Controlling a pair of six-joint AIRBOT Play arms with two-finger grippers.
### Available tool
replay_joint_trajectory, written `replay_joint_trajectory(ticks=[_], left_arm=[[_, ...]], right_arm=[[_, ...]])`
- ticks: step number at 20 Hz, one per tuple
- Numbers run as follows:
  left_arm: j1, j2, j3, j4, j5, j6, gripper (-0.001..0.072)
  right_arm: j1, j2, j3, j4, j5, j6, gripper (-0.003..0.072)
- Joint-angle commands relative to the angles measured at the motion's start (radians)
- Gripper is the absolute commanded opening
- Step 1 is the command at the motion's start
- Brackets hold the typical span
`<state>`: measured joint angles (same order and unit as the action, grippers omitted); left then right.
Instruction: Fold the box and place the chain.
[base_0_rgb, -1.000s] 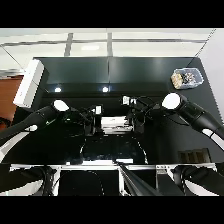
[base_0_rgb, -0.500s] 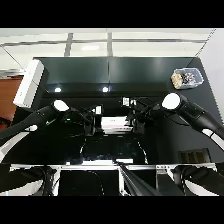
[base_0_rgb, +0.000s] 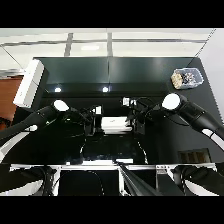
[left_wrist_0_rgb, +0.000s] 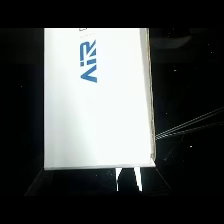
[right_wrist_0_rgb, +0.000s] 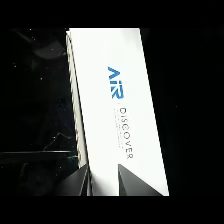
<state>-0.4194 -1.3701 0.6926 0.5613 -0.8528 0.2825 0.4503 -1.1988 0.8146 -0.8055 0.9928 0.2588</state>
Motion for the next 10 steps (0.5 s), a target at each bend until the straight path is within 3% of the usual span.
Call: replay_joint_trajectory(ticks=[1,6,10], left_arm=[[0.0,0.0,0.001,0.0,0.001,-0.001,0.039],[0.0,0.0,0.001,0.0,0.001,-0.001,0.0389],[0.0,0.0,0.001,0.0,0.001,-0.001,0.0389]], right_arm=[[0.0,-0.002,-0.014,-0.016,-0.003,0.022,0.0213],[0.0,-0.001,-0.017,-0.025,0.024,0.183,0.0212],[-0.014,0.017,0.02,-0.007,0.132,0.358,0.0191]])
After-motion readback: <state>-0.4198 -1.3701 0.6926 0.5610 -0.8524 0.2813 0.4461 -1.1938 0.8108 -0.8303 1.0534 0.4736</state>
